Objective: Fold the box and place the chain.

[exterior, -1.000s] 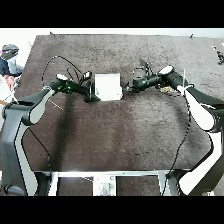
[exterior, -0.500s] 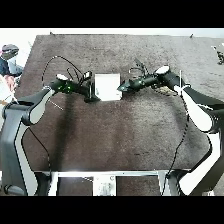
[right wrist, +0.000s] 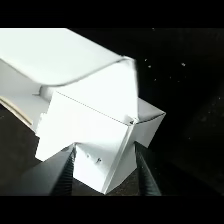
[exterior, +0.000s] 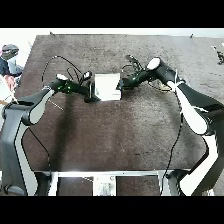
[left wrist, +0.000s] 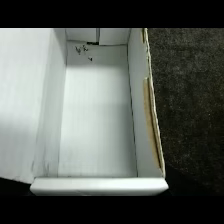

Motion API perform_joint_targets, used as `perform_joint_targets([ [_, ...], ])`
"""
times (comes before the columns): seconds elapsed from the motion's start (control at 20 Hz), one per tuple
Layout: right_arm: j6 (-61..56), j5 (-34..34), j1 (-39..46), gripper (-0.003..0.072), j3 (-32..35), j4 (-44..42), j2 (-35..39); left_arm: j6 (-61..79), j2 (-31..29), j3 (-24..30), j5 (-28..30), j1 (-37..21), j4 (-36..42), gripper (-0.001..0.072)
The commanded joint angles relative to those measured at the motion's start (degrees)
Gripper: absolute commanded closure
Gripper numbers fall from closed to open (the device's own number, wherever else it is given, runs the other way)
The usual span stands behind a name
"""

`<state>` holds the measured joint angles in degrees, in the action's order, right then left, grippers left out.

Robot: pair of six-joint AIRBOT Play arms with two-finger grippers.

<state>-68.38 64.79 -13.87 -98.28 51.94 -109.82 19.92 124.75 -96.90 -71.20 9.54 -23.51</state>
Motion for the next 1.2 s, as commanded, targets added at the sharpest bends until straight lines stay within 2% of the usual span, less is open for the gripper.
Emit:
perform_joint_targets([
  [0.0,-5.0,-0.6,-1.8,0.0274,-1.5,5.4,-0.7,-0.1,0.0,0.0,0.0,0.0,0.0,0.0295],
  [0.15,-7.1,-0.5,-2.4,0.0274,-1.7,6.4,-2.1,-0.2,0.0,0.0,0.1,0.0,0.0,0.0295],
  [0.5,-14.6,-1.9,-6.5,0.0274,-3.9,19.4,-2.7,-0.2,0.0,0.0,0.0,0.0,0.0,0.0295],
  [0.75,-18.7,-2.0,-6.7,0.0274,-4.1,20.5,-2.7,-0.2,0.0,0.0,-0.2,0.0,0.0,0.0295],
  [0.9,-23.3,-1.8,-7.9,0.0274,-4.6,25.2,-2.8,-0.1,0.0,0.0,-0.2,0.0,0.0,0.0295],
  [1.15,-29.1,4.7,-11.0,0.0275,-12.7,33.6,-6.9,-0.2,0.0,0.0,-0.2,0.0,0.0,0.0295],
])
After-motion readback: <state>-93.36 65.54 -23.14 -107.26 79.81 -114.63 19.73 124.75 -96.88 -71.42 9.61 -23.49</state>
